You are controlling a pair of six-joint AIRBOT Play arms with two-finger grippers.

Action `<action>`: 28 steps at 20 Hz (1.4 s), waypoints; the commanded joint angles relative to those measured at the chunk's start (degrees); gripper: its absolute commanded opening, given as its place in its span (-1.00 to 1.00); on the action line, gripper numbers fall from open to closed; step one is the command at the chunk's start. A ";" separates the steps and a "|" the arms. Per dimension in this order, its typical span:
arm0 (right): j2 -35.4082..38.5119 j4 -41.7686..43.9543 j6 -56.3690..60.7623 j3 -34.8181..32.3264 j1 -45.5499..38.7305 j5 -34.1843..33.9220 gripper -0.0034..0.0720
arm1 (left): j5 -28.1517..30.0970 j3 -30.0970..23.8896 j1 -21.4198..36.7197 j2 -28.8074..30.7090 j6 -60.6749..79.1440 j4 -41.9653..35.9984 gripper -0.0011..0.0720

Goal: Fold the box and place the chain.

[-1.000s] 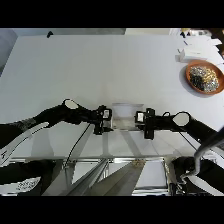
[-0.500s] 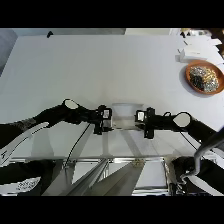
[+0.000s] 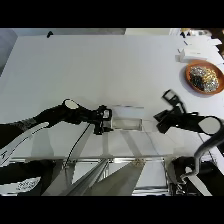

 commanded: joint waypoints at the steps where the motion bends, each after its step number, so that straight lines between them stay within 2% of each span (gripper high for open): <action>1: 2.05 -4.09 24.50 0.04 -10.14 2.69 -0.87 | 0.04 0.00 0.04 0.02 -0.04 0.00 -0.59; 3: 0.55 -4.00 27.78 0.02 -14.05 4.66 -0.87 | 0.07 0.00 0.04 0.02 -0.04 0.00 -0.59; 7: -7.76 -0.39 30.73 -0.20 -14.34 8.48 -0.87 | 0.04 0.00 0.04 0.02 -0.04 0.00 -0.59; 10: -14.69 3.58 28.94 -0.20 -11.39 7.89 -0.87 | 0.02 0.00 0.04 0.02 -0.04 0.00 -0.59; 13: -19.54 7.21 26.16 -0.20 -7.13 4.00 -0.87 | 0.04 0.00 0.04 0.02 -0.04 0.00 -0.59; 19: -20.17 10.27 24.20 -0.20 -3.10 2.05 -0.86 | 0.04 0.00 0.04 0.02 -0.04 0.00 -0.59; 24: -18.56 19.37 17.29 -0.15 -2.03 4.17 -0.86 | 0.04 0.00 0.04 0.02 -0.04 0.00 -0.59; 27: -15.32 19.04 17.18 -0.15 -2.03 5.25 -0.35 | 0.02 0.00 0.04 0.02 -0.02 0.00 -0.59; 28: -14.60 19.08 17.18 -0.15 -2.03 5.90 -0.28 | 0.04 0.00 0.04 0.02 -0.04 0.00 -0.59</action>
